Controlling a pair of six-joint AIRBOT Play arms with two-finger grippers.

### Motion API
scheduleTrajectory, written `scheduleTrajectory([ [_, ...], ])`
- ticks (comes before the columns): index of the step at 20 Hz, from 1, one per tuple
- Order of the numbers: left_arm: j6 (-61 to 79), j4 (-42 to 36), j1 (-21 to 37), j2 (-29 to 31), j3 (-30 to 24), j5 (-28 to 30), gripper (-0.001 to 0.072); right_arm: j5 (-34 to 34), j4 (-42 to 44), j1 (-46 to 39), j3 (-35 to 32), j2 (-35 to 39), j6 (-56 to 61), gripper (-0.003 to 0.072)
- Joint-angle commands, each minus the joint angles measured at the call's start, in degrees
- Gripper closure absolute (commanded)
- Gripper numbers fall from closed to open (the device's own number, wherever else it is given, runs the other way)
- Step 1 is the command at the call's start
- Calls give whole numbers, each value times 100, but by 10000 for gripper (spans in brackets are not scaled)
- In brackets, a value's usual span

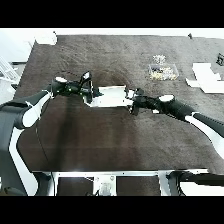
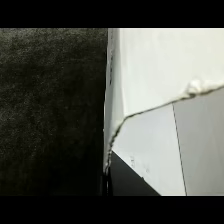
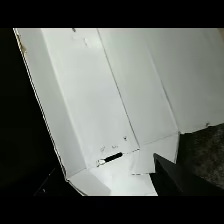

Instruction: Fold the box and place the chain.

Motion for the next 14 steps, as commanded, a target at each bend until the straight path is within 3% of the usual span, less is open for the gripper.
scheduleTrajectory([
  [1, -7, 4, 7, -4, -2, -24, 689, -52, 164, -94, 146, -11, 0, 49],
  [5, -4, 17, 7, -4, -2, -55, 689, 551, 181, -256, 461, -356, 0, 49],
  [8, -7, 39, 7, -4, -2, -55, 690, 629, 164, -348, 678, -529, -4, 49],
  [14, -4, 44, 7, -4, -2, -70, 690, 1926, 111, -798, 1202, -925, 66, 49],
])
